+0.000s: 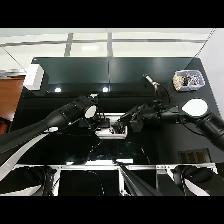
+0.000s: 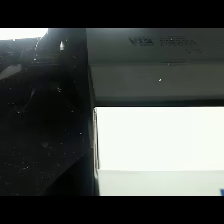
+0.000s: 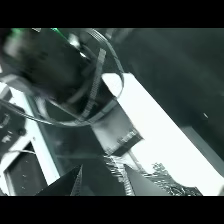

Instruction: Fold the box and place the chain.

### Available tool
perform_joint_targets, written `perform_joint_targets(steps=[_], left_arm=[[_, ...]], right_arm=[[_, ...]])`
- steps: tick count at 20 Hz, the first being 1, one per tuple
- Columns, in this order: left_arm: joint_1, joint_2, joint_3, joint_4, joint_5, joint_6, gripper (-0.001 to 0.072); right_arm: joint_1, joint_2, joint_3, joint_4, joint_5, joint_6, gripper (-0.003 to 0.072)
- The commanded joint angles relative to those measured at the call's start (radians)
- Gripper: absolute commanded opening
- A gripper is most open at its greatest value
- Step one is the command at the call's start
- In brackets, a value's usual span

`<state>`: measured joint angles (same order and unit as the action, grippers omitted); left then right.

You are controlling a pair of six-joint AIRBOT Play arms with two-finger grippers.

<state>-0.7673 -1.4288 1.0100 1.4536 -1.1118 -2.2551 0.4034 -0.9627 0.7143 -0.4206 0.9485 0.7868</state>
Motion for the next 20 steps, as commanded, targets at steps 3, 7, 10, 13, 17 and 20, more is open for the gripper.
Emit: perform_joint_targets(steps=[3, 7, 10, 13, 17, 20], left_arm=[[0.001, 0.0, 0.001, -0.002, 0.001, 0.0, 0.0026], [0.001, 0.0, 0.001, -0.022, 0.012, 0.0, 0.0027], [0.001, 0.0, 0.002, -0.023, 0.072, 0.0, 0.0027], [-0.002, 0.001, 0.031, -0.029, 0.059, -0.005, 0.0336], [-0.003, 0.034, 0.065, -0.012, -0.034, 0.063, 0.0404], [-0.003, 0.14, 0.046, 0.085, -0.156, 0.185, 0.0404]], right_arm=[[-0.144, 0.0, -0.004, -0.076, 0.097, 0.028, 0.0315], [-0.248, 0.001, -0.004, -0.089, 0.188, 0.024, 0.0314], [-0.249, 0.001, -0.004, -0.12, 0.196, 0.016, 0.0314], [-0.249, 0.001, -0.004, -0.124, 0.196, 0.015, 0.0314], [-0.253, 0.002, -0.004, -0.166, 0.183, 0.013, 0.0314], [-0.296, 0.002, -0.004, -0.257, 0.182, 0.053, 0.0313]])
